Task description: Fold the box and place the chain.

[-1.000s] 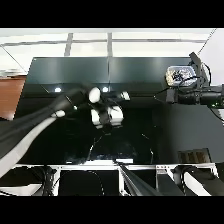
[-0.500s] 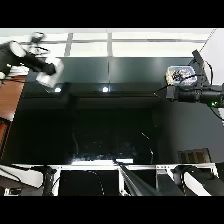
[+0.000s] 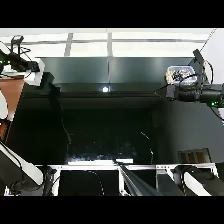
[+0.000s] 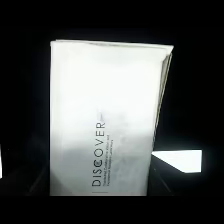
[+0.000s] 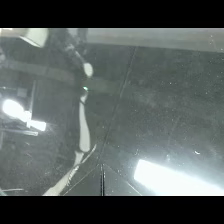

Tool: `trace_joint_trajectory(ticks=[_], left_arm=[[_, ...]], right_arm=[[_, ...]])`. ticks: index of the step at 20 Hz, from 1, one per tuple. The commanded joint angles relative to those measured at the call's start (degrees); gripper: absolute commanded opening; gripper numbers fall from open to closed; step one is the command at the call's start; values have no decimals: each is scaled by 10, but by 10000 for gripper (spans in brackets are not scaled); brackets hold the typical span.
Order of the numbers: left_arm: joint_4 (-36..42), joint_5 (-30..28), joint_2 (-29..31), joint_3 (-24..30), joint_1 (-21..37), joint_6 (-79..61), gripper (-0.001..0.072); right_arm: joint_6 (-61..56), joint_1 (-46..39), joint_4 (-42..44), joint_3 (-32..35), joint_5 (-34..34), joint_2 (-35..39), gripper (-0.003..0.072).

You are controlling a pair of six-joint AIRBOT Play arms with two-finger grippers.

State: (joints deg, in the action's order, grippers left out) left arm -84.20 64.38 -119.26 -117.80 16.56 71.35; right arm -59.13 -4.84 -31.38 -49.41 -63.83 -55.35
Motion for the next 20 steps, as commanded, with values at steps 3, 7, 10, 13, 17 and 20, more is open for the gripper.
trace_joint_trajectory(ticks=[3, 7, 10, 13, 17, 20], left_arm=[[-8, -25, 12, -42, -6, 13, 715], [5, -34, 132, -44, -19, 95, 656], [61, 44, 239, 7, -32, 130, 26], [114, 113, 345, 112, -65, 135, 24], [111, -52, 573, 457, -153, 135, 24], [107, -116, 727, 706, -194, 135, 25]], right_arm=[[0, 0, 0, 0, 10, 0, 19], [10, 0, -3, 0, 21, 0, 19], [18, 0, -14, 0, 27, 0, 19], [27, 2, -99, 0, 36, 0, 18], [4, 40, -199, 59, 180, -1, 18], [4, 44, -202, 88, 194, -1, 19]])
